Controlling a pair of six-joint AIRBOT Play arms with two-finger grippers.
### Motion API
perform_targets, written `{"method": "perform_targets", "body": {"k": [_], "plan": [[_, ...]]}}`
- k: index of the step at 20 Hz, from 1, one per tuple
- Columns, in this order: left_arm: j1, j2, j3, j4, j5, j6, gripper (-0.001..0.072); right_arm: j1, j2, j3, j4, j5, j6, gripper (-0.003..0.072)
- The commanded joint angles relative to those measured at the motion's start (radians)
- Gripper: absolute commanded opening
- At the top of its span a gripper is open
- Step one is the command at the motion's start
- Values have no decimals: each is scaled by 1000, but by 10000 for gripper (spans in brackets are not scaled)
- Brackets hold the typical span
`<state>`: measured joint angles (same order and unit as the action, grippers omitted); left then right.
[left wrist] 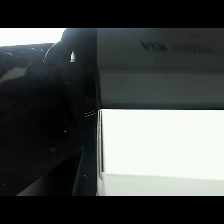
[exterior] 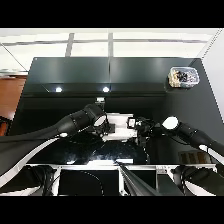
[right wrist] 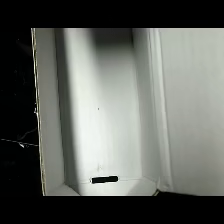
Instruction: Fold the box and place the chain.
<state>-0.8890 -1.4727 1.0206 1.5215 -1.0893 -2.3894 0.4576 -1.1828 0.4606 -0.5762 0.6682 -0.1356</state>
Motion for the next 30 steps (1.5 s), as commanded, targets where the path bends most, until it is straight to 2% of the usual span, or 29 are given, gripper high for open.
{"method": "perform_targets", "body": {"k": [1, 2, 3, 6, 7, 8, 14, 15, 16, 17, 30], "plan": [[-9, -10, 6, -12, 7, -2, 223, 0, 0, 0, 0, 1, 0, 467], [-9, -10, 6, -12, 7, -2, 214, 0, 0, 0, 0, 1, 0, 467], [-8, -10, 6, -12, 7, -2, 174, 0, 0, 0, 0, 1, 0, 468], [-8, -10, 6, -13, 8, -1, 159, 0, 0, 0, 0, 1, 0, 467], [-7, -10, 6, -13, 9, -1, 121, 0, 0, 0, 0, 1, 0, 467], [-7, -10, 6, -13, 12, -1, 23, 0, 0, 0, 0, 1, 0, 467], [-7, -10, 6, -16, 18, -1, 30, 0, 0, 0, 0, 1, 0, 467], [-7, -10, 6, -16, 12, -1, 72, 0, 0, 0, 0, 1, 0, 467], [-7, -10, 6, -15, 6, -1, 176, 0, 0, 0, 0, 1, 0, 467], [-7, -10, 6, -15, 3, -1, 238, 0, 0, 0, 0, 1, 0, 467], [3, -10, 6, -11, 6, -1, 215, 0, 0, 0, 0, 2, 0, 467]]}}
